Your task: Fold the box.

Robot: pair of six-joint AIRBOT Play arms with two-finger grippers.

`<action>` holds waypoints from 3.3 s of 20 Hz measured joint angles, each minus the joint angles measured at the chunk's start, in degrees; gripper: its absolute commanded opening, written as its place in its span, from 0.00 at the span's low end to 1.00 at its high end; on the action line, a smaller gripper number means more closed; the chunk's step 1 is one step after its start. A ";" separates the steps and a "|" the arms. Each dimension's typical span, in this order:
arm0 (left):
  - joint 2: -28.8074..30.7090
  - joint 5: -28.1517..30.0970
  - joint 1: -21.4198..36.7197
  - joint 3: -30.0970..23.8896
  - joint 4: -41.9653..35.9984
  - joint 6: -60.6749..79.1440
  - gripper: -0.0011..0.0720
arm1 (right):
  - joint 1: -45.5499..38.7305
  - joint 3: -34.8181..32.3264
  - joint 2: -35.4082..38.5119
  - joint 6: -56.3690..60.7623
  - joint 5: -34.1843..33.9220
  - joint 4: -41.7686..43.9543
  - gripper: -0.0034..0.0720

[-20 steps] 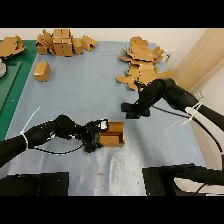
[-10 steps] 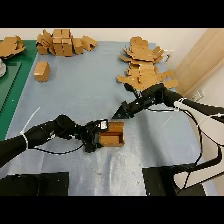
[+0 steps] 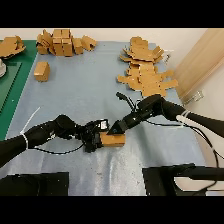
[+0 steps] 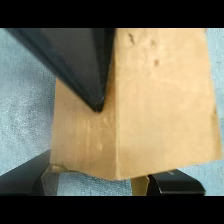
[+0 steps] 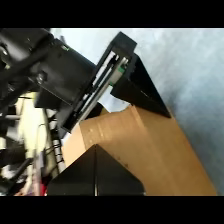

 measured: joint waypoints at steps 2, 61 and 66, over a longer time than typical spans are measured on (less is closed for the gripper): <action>0.00 0.00 0.00 0.00 -0.02 0.00 0.50 | 0.37 -3.45 5.81 -0.37 5.22 -3.15 0.05; 0.00 0.02 0.00 0.00 -0.02 -0.04 0.50 | 33.22 -7.87 24.70 -4.44 37.94 -58.84 0.34; 0.02 0.02 0.02 0.00 -0.02 -0.07 0.50 | 33.33 -7.80 23.26 -4.39 37.48 -58.75 0.30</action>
